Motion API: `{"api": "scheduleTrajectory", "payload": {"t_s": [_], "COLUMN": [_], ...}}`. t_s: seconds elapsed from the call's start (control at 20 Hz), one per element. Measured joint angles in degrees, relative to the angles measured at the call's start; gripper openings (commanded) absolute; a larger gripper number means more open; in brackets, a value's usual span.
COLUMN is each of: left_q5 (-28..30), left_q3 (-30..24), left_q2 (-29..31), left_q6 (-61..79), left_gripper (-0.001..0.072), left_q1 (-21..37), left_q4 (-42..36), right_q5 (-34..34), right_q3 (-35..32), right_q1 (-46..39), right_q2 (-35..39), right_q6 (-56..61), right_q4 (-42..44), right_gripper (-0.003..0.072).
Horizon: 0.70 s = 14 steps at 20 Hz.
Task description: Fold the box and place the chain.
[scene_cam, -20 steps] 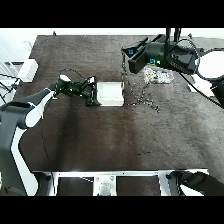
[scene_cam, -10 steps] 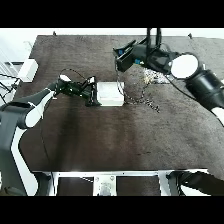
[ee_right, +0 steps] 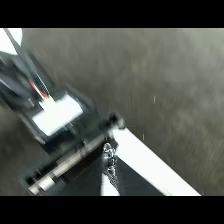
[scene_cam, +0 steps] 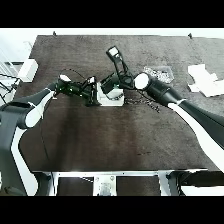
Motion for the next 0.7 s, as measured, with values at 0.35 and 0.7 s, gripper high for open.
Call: {"api": "scheduleTrajectory", "payload": {"t_s": [0.35, 0.7], "left_q5": [0.0, 0.0], "left_q3": [0.0, 0.0], "left_q2": [0.0, 0.0], "left_q6": [0.0, 0.0], "left_gripper": [0.0494, 0.0494], "left_q1": [0.0, 0.0], "left_q4": [0.0, 0.0], "right_q5": [8.2, 23.1], "right_q3": [-0.5, -2.0], "right_q1": [-8.7, -24.2], "right_q2": [5.4, 1.9], "right_q6": [-0.2, -20.7], "right_q4": [-8.2, -7.0], "right_gripper": [0.0497, 0.0496]}}
